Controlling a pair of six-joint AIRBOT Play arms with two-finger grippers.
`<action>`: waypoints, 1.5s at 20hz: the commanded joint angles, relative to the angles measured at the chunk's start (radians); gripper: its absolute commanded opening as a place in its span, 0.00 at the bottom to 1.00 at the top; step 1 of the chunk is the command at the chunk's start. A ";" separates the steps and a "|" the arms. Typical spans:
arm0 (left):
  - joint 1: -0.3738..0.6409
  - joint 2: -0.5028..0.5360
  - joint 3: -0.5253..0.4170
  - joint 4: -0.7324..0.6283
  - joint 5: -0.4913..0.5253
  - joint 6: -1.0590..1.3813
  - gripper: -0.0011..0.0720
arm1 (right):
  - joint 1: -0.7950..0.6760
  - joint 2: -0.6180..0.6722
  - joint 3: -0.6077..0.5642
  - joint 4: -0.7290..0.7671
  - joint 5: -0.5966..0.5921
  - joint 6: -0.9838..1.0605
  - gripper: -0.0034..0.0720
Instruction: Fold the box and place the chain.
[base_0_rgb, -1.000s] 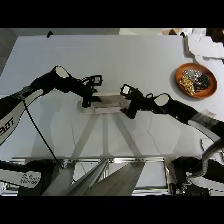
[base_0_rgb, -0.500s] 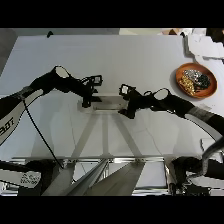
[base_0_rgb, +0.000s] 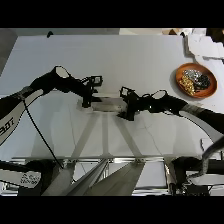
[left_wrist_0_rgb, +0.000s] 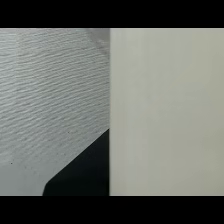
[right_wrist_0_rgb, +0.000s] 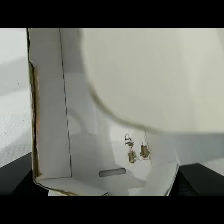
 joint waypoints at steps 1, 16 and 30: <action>0.000 -0.001 0.000 0.000 0.002 -0.001 0.03 | 0.000 -0.006 0.001 0.049 0.006 -0.056 0.96; 0.000 -0.001 0.000 0.000 0.002 -0.001 0.03 | 0.000 -0.006 0.001 0.033 0.006 -0.063 0.95; 0.000 -0.001 0.000 0.000 0.002 -0.001 0.03 | 0.000 -0.006 0.001 0.034 0.008 -0.063 0.54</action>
